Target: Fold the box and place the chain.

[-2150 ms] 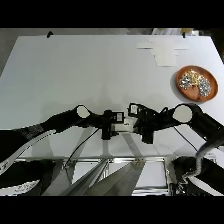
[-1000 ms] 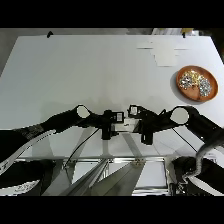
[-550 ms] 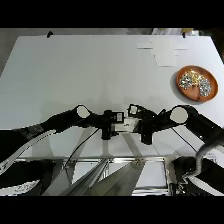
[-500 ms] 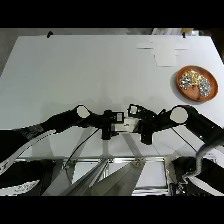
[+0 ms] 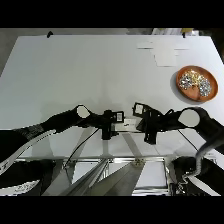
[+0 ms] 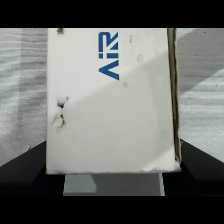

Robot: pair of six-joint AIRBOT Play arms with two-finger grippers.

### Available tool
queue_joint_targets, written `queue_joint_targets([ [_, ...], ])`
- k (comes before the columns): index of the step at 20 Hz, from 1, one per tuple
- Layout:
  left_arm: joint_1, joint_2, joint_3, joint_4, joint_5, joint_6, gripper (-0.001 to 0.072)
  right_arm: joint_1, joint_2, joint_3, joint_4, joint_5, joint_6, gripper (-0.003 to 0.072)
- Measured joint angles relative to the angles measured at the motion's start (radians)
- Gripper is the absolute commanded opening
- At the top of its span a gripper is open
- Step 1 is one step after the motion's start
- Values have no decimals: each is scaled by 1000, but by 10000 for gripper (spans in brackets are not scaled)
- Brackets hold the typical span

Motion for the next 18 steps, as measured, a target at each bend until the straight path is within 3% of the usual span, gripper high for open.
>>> queue_joint_targets([
  [3,0,0,0,0,0,0,209,-86,71,0,-35,26,126,15],
  [11,0,0,0,1,0,2,209,-278,121,-1,-449,111,628,15],
  [18,0,0,0,1,0,2,209,-346,123,-2,-525,145,748,16],
])
